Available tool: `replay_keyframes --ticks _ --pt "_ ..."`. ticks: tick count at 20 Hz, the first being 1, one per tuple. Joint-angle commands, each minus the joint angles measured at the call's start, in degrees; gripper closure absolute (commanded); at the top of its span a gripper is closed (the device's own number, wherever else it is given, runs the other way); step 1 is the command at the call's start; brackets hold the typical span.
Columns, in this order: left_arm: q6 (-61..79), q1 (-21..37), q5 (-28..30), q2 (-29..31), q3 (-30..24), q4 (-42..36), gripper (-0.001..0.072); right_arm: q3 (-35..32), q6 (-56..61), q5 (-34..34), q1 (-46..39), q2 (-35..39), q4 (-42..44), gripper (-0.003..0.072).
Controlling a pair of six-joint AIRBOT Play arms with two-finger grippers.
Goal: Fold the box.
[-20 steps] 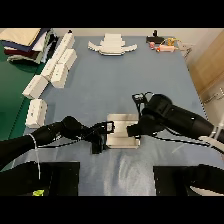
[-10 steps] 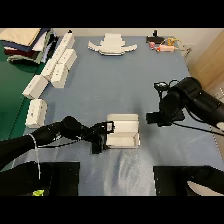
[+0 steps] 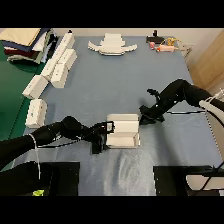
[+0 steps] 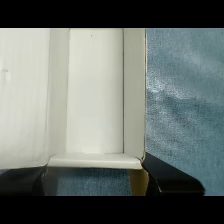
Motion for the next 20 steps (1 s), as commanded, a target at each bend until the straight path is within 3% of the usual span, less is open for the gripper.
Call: replay_keyframes --ticks 1,6,10,14,20 --pt "0.02 0.0 0.0 -0.02 0.04 0.0 0.0351 0.7 -14.64 -5.35 -1.22 -6.1 14.8 0.0685" --pt "0.02 0.0 -0.02 -0.02 0.04 0.0 0.0351 0.68 -23.52 -8.85 0.85 -5.18 15.52 0.0685" --pt "0.02 0.0 -0.04 -0.02 0.04 0.0 0.0351 -1.38 -28.74 -6.25 5.97 -0.13 14.73 0.0685" --pt "0.02 0.0 -0.02 -0.02 0.04 0.0 0.0351 -8.07 -32.98 5.77 11.34 8.68 11.1 0.0685" --pt "0.02 0.02 0.0 -0.02 0.04 0.0 0.0351 -23.23 -39.41 29.33 21.46 26.67 9.16 0.0684"
